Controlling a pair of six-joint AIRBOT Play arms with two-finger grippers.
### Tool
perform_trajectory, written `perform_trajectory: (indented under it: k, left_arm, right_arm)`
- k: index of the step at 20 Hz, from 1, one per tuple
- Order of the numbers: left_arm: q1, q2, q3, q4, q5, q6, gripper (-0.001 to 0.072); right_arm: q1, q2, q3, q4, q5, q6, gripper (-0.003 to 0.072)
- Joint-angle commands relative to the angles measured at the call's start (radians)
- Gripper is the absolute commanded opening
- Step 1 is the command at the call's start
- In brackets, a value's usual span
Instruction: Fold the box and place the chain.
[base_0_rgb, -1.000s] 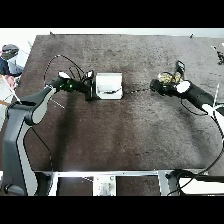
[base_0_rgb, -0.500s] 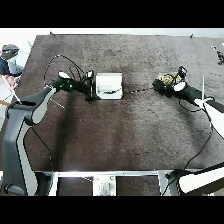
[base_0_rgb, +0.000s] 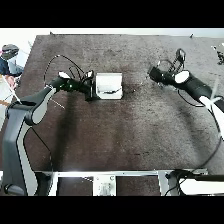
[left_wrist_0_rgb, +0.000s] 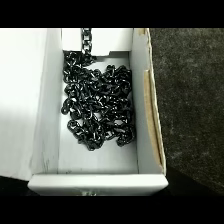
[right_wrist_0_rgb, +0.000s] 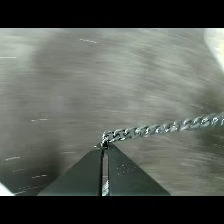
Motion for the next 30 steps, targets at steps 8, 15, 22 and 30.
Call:
perform_trajectory:
  k: [8,15,22,30]
  left_arm:
    - [0.0,0.0,0.0,0.0,0.0,0.0,0.0409]
    - [0.0,0.0,0.0,0.0,0.0,0.0,0.0409]
    - [0.0,0.0,0.0,0.0,0.0,0.0,0.0409]
    - [0.0,0.0,0.0,0.0,0.0,0.0,0.0409]
  right_arm:
    - [0.208,0.25,0.007,-0.026,-0.105,-0.056,0.0013]
    - [0.357,0.249,0.069,-0.016,-0.169,-0.072,0.0013]
    - [0.45,0.187,0.098,-0.018,-0.217,-0.075,0.0013]
    - [0.451,-0.045,0.097,-0.005,-0.107,-0.07,0.0013]
